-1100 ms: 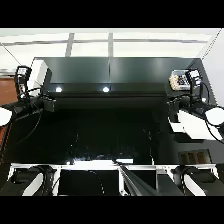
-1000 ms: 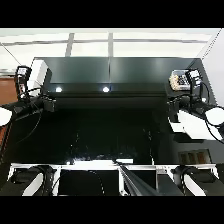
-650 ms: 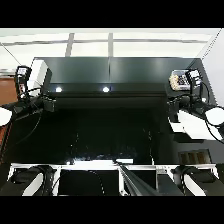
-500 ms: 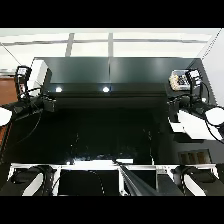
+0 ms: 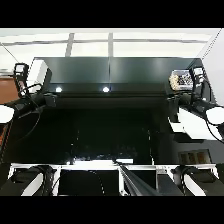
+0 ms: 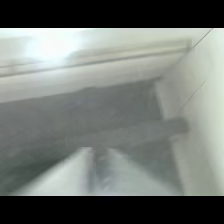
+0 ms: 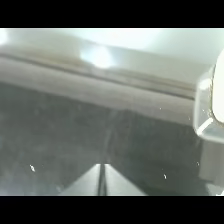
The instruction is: Fold the box and place the chain.
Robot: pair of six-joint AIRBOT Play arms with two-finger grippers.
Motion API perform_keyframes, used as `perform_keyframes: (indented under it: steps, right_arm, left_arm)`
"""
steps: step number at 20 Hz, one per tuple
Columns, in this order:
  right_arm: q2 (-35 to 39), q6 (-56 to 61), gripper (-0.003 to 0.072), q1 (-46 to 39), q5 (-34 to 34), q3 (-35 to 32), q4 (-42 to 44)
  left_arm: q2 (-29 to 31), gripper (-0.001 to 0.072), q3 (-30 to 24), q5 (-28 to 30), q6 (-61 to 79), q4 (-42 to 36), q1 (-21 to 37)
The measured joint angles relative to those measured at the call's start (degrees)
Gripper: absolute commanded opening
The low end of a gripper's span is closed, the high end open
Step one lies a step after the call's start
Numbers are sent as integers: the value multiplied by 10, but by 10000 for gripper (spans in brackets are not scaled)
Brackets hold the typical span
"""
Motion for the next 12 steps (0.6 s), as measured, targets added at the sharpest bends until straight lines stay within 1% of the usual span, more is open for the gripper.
perform_keyframes:
  steps: [3, 5, 7, 9, 12]
  right_arm:
    - [-3, 17, 695, -22, -22, 0, 14]
    - [-8, 59, 694, -71, -22, 9, -10]
    - [-24, 123, 693, -155, -4, 38, -69]
    - [-60, 167, 693, -259, 31, 87, -127]
    - [-138, 209, 693, -411, 117, 175, -175]
  left_arm:
    - [-14, 711, 0, 23, 1, -30, -9]
    - [-17, 711, 0, 25, 3, -38, -12]
    - [-19, 711, 0, 12, 3, -43, -14]
    - [-20, 711, 0, -6, 3, -45, -15]
    - [-20, 711, 0, -26, 3, -47, -15]
